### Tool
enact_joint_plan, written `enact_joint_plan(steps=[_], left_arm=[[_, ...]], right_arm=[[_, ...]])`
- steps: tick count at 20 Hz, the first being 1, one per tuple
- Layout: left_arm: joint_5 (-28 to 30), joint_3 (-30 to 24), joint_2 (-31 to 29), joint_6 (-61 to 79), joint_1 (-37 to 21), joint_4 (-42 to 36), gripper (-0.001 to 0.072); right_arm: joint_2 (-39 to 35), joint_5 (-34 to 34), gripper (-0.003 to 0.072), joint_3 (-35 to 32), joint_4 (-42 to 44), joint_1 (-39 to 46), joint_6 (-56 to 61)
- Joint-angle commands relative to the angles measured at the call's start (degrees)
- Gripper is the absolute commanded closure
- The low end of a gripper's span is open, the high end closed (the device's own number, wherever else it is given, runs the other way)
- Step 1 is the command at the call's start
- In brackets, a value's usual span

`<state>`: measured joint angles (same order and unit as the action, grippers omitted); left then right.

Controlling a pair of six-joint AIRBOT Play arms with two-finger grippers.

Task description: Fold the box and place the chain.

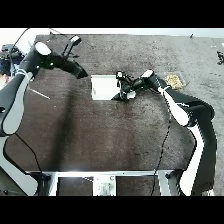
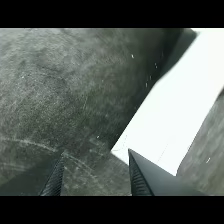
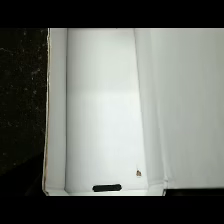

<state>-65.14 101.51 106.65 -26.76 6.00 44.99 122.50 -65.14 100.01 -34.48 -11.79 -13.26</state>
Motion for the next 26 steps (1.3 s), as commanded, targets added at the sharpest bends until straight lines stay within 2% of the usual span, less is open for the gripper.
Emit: enact_joint_plan(steps=[1, 3, 5, 8, 10, 11, 12, 13, 14, 26], left_arm=[[-2.6, -8.0, 0.2, 27.7, -5.1, -16.3, 0.0277], [-4.6, -9.8, 1.9, 31.6, -5.9, -18.5, 0.0275], [-6.9, -9.4, 5.0, 31.8, -5.5, -19.5, 0.0275], [-7.4, -8.1, 9.6, 33.7, -5.4, -20.2, 0.0276], [-9.9, -7.9, 10.8, 37.1, -5.0, -20.2, 0.0265], [-11.3, -7.9, 11.0, 40.3, -4.4, -19.7, 0.0137], [-12.1, -8.0, 11.0, 43.7, -3.8, -19.0, 0.0079], [-12.2, -8.0, 11.0, 46.2, -3.1, -18.2, 0.0077], [-11.7, -8.0, 11.1, 47.4, -2.6, -18.0, 0.0022], [-10.1, -8.2, 12.6, 50.2, -0.6, -19.9, 0.0015]], right_arm=[[0.0, 0.0, 0.0274, 0.0, 0.0, 0.0, 0.0], [0.0, 0.0, 0.0275, 0.0, 0.0, 0.0, 0.0], [0.0, 0.0, 0.0274, 0.0, 0.0, 0.0, 0.0], [0.0, 0.0, 0.0274, 0.0, 0.0, 0.0, 0.0], [0.0, 0.0, 0.0274, 0.0, 0.0, 0.0, 0.0], [0.0, 0.0, 0.0274, 0.0, 0.0, 0.0, 0.0], [0.0, 0.0, 0.0274, 0.0, 0.0, 0.0, 0.0], [0.0, 0.0, 0.0274, 0.0, 0.0, 0.0, 0.0], [0.0, 0.0, 0.0274, 0.0, 0.0, 0.0, 0.0], [0.0, 0.0, 0.0275, 0.0, 0.0, 0.0, 0.0]])
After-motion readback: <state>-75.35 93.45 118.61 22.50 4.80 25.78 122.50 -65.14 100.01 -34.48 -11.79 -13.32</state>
